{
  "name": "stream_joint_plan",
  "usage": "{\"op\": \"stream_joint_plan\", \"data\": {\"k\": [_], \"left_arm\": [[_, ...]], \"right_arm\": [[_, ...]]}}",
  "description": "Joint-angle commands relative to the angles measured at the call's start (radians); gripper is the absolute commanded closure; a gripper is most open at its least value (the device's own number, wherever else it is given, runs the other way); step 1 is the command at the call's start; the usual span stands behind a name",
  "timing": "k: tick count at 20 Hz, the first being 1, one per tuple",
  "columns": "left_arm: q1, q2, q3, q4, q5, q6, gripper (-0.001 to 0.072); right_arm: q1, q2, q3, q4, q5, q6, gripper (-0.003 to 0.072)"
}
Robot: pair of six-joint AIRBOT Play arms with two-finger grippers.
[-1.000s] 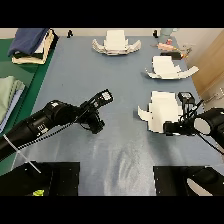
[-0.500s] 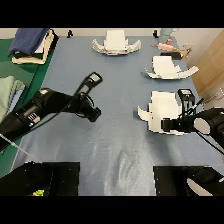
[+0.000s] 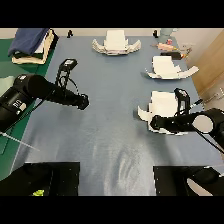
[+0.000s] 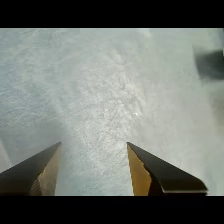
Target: Fold the box.
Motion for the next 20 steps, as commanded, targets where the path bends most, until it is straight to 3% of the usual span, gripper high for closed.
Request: {"op": "stream_joint_plan", "data": {"k": [1, 3, 5, 6, 9, 12, 14, 16, 20], "left_arm": [[0.010, -0.001, 0.004, 0.000, 0.027, -0.021, 0.0096], [0.010, -0.001, 0.004, 0.000, 0.037, -0.021, 0.0097], [0.011, -0.001, 0.004, 0.000, 0.037, -0.021, 0.0096], [0.010, -0.001, 0.004, 0.000, 0.042, -0.021, 0.0096], [0.010, -0.001, 0.004, 0.000, 0.039, -0.037, 0.0096], [0.011, -0.001, 0.004, 0.000, 0.026, -0.043, 0.0096], [0.011, -0.001, 0.004, 0.000, 0.020, -0.043, 0.0096], [0.011, -0.001, 0.004, 0.000, 0.006, -0.043, 0.0096], [0.011, -0.001, 0.004, 0.000, 0.006, -0.066, 0.0096]], "right_arm": [[0.001, -0.011, 0.000, 0.065, -0.042, 0.002, 0.0102], [0.000, -0.030, 0.000, 0.068, -0.041, 0.040, 0.0104], [-0.018, -0.056, 0.005, 0.036, 0.000, 0.096, 0.0273], [-0.056, -0.072, 0.023, 0.001, 0.047, 0.096, 0.0285], [-0.247, -0.131, 0.154, -0.133, 0.201, 0.002, 0.0284], [-0.545, -0.233, 0.339, -0.174, 0.299, -0.211, 0.0278], [-0.738, -0.330, 0.432, -0.141, 0.341, -0.333, 0.0219], [-0.887, -0.426, 0.472, -0.064, 0.369, -0.488, 0.0219], [-1.052, -0.595, 0.477, 0.088, 0.346, -0.695, 0.0219]]}}
